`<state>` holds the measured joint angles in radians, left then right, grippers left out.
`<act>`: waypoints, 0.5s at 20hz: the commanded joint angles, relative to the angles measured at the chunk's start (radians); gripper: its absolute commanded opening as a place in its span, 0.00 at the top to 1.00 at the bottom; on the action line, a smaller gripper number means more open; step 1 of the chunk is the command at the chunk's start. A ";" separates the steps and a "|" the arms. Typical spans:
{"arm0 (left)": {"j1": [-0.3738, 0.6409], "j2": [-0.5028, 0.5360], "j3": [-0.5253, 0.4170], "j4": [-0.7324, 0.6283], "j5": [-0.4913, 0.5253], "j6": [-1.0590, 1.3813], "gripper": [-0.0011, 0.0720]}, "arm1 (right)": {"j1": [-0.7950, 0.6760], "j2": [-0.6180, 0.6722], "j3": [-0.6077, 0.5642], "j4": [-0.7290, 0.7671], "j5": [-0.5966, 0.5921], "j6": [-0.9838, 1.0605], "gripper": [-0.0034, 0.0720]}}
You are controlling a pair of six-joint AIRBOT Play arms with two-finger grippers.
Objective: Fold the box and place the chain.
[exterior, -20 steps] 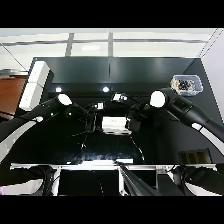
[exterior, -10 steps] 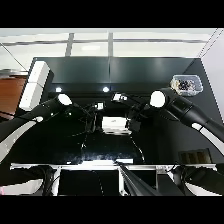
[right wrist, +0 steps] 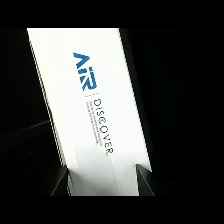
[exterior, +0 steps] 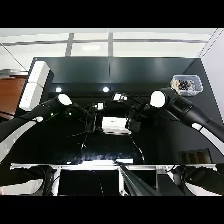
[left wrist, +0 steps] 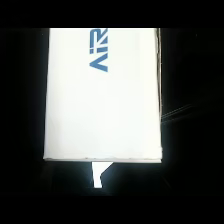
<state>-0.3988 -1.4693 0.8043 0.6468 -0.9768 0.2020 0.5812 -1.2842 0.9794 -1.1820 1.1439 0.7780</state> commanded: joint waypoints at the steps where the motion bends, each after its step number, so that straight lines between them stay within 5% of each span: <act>1: 0.000 0.000 0.000 0.000 0.000 -0.001 0.43 | 0.000 0.010 0.003 -0.001 -0.004 0.008 0.31; 10: 0.000 0.000 0.000 0.000 0.000 -0.002 0.43 | -0.002 0.029 0.011 -0.002 -0.005 0.028 0.31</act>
<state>-0.3988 -1.4693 0.8043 0.6456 -0.9771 0.1993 0.5812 -1.2602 0.9874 -1.1851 1.1435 0.7971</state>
